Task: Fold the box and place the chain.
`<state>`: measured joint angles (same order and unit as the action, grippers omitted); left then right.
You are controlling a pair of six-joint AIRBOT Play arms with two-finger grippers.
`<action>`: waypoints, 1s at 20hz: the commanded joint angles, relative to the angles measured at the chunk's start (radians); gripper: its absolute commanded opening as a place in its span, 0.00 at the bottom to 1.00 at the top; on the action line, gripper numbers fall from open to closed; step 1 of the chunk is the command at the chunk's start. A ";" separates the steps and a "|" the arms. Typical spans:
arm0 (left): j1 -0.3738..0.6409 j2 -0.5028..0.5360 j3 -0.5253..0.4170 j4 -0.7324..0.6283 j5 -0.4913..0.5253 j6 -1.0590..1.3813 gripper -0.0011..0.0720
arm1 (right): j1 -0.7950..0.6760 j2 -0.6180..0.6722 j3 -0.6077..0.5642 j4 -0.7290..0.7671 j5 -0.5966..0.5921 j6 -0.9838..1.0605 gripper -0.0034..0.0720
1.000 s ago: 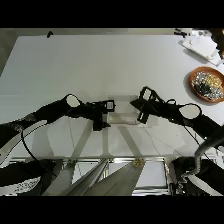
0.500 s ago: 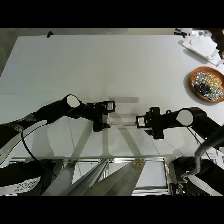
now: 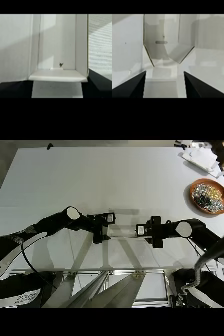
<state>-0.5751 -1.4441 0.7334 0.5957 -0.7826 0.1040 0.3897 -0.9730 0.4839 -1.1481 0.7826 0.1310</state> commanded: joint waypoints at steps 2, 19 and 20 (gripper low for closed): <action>0.000 -0.001 0.000 0.000 0.000 0.000 0.63 | 0.000 -0.048 0.000 0.136 -0.021 -0.002 0.73; 0.000 0.000 0.000 0.000 0.000 0.000 0.63 | 0.066 -0.122 0.000 0.341 -0.090 -0.139 0.24; 0.000 -0.001 0.000 0.000 0.000 0.000 0.63 | 0.077 -0.126 0.000 0.340 -0.104 -0.140 0.24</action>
<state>-0.5747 -1.4441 0.7338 0.5980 -0.7826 0.1059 0.4366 -1.0813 0.4839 -0.8249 0.7033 0.0090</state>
